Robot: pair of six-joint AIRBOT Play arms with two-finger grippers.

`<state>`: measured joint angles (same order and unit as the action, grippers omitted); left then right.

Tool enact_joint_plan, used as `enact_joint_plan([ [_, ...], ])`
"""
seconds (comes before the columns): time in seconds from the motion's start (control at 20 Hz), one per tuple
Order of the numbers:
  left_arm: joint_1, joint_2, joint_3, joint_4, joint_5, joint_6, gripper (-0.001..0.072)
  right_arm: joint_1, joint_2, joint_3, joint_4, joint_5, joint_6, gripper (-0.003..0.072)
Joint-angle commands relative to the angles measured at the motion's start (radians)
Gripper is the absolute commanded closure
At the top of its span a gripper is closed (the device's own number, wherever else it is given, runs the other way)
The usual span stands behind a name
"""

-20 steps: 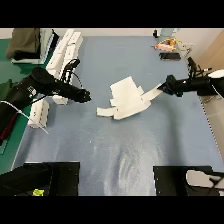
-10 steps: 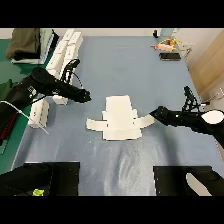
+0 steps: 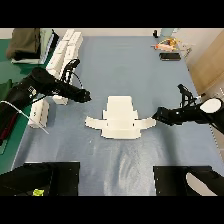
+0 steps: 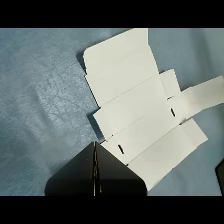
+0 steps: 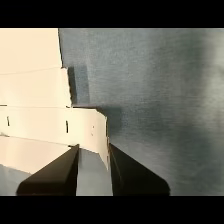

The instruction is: Fold the box.

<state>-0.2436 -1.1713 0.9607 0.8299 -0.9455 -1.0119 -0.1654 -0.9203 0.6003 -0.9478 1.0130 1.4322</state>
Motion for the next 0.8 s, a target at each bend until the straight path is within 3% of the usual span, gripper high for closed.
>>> enact_joint_plan([
  [0.0,0.0,-0.001,0.001,0.0,0.012,0.0,0.0694,-0.003,-0.151,0.13,-0.06,0.164,-0.046,0.0377],
  [0.3,0.0,-0.001,0.001,-0.001,0.023,0.0,0.0694,0.004,-0.318,0.149,-0.058,0.182,-0.112,0.0378],
  [0.5,0.0,-0.001,0.001,-0.011,0.023,0.0,0.0694,0.041,-0.37,0.15,0.02,0.183,-0.195,0.0382],
  [0.6,0.0,-0.001,0.001,-0.04,0.023,0.0,0.0694,0.068,-0.379,0.151,0.071,0.182,-0.24,0.042],
  [0.65,0.0,-0.001,0.002,-0.054,0.023,0.0,0.0694,0.075,-0.379,0.155,0.09,0.183,-0.259,0.0511],
  [0.7,0.0,-0.001,0.002,-0.06,0.024,0.0,0.0694,0.077,-0.378,0.159,0.101,0.185,-0.264,0.055],
  [0.75,0.0,0.0,0.003,-0.068,0.022,0.0,0.0694,0.08,-0.376,0.165,0.105,0.195,-0.266,0.066],
])
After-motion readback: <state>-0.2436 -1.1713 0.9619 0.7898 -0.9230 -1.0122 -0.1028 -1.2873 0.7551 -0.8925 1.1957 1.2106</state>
